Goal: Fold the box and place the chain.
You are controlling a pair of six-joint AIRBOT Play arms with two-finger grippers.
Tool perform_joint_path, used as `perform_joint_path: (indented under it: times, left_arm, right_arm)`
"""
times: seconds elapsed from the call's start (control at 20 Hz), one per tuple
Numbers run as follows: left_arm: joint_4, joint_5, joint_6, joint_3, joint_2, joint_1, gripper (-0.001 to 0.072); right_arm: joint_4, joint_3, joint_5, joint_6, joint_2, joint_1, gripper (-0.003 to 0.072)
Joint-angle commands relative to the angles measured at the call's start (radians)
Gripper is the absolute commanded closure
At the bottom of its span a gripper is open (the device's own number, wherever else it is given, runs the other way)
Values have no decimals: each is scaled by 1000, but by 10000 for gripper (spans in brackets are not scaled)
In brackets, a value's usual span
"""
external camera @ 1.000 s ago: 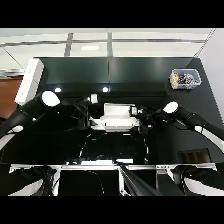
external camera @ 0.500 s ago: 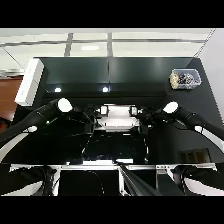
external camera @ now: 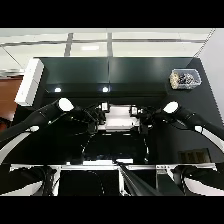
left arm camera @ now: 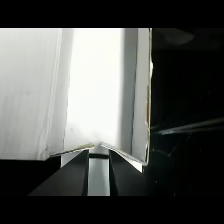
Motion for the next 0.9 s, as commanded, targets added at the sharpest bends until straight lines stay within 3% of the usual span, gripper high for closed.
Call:
perform_joint_path:
  times: [0.0,0.4,0.45,0.5,0.55,0.6,0.65,0.75,0.8,0.85]
  left_arm:
    - [-129,-2,1,0,-35,0,549]
    - [-158,-1,10,0,-68,-1,557]
    - [-157,-1,18,0,-68,-3,657]
    - [-157,-1,23,0,-68,-5,681]
    - [-158,-1,23,0,-68,-5,670]
    - [-157,-1,23,0,-68,-5,506]
    - [-157,3,23,0,-67,-5,439]
    - [-151,2,23,1,-67,-5,667]
    - [-155,1,23,1,-67,-5,531]
    - [-152,-5,22,3,-67,-4,569]
  right_arm:
    - [1,0,0,0,0,0,444]
    - [1,0,0,0,0,0,444]
    - [1,0,0,0,0,0,444]
    - [1,0,0,0,0,0,444]
    - [1,0,0,0,0,0,444]
    - [1,0,0,0,0,0,444]
    - [1,0,0,0,0,0,444]
    - [1,0,0,0,0,0,444]
    - [1,0,0,0,0,0,444]
    - [1,0,0,0,0,0,443]
